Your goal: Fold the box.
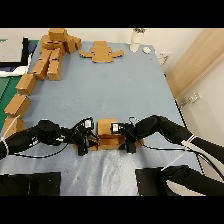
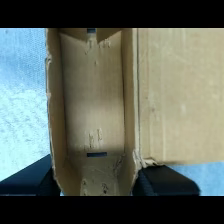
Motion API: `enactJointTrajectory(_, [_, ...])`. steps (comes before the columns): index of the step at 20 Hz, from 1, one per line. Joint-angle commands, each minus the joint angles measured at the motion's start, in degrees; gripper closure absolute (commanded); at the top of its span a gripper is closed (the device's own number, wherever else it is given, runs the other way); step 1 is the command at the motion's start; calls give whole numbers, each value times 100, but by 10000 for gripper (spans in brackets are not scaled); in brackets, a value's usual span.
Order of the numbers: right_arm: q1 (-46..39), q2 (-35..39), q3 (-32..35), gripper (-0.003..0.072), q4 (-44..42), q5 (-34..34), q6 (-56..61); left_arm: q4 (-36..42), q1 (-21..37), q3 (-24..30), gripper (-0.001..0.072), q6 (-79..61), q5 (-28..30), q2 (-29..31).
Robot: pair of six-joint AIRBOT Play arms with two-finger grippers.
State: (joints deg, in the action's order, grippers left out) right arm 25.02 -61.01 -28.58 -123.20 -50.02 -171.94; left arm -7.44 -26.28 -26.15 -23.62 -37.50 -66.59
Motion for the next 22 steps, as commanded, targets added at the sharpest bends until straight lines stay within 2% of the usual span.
enactJointTrajectory(1, [2,0,-4,175,-2,2,2,372,-103,-20,476,-304,-2,-59])
enactJointTrajectory(5, [2,0,-4,175,-2,2,2,382,-162,-31,461,-363,4,-74])
enactJointTrajectory(6, [2,0,-4,175,-2,2,2,382,-162,-31,359,-363,4,-74])
enactJointTrajectory(7, [2,0,-4,175,-2,2,2,382,-162,-31,150,-363,2,-74])
enactJointTrajectory(8, [2,0,-4,175,-2,2,2,382,-162,-31,85,-361,2,-74])
enactJointTrajectory(16, [2,0,-4,175,-2,2,2,382,-162,-31,85,-361,-11,-74])
enactJointTrajectory(18, [2,0,-4,175,-2,2,2,385,-160,-31,56,-358,-11,-74])
enactJointTrajectory(20, [2,0,-4,175,-2,2,2,382,-157,-26,64,-356,-9,-74])
enactJointTrajectory(21, [2,0,-4,175,-2,2,2,363,-153,-26,255,-310,-7,-72])
enactJointTrajectory(22, [2,0,-4,175,-2,2,2,306,-149,-26,494,-229,9,-68])
